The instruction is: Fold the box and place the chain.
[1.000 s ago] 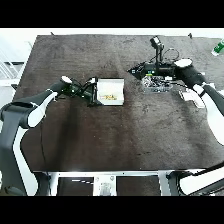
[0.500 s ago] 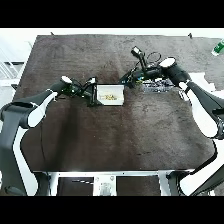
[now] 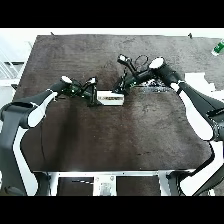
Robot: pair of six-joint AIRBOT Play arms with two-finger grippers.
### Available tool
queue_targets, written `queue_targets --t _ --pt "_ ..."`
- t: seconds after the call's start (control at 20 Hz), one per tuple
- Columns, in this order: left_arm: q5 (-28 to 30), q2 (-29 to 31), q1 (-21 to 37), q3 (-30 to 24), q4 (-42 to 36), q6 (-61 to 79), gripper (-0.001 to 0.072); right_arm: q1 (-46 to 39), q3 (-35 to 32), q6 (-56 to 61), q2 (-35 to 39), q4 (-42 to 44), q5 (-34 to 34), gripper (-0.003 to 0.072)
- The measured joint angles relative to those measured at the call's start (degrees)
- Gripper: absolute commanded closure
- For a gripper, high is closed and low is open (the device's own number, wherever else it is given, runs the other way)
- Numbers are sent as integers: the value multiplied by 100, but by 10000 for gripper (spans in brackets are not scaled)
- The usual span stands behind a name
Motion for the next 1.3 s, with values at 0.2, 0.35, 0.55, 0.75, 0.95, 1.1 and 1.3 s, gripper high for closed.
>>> queue_targets --t 0.2,0.35,0.55,0.75,0.95,1.1,1.3 --pt "2 0 0 0 0 0 178 94 7 0 -2 -160 -39 321" --pt "2 2 0 0 0 2 178 118 7 2 -20 -219 -195 319" --pt "2 0 0 0 0 2 178 125 7 2 -31 -295 -304 249" --pt "2 0 0 0 0 2 179 129 7 2 -33 -341 -190 249" --pt "2 0 0 0 0 2 178 149 7 2 -33 -356 -55 211" --pt "2 0 0 0 0 0 178 214 7 2 -35 -358 -22 211" --pt "2 2 0 0 -2 0 178 254 7 4 -118 -400 -96 211"
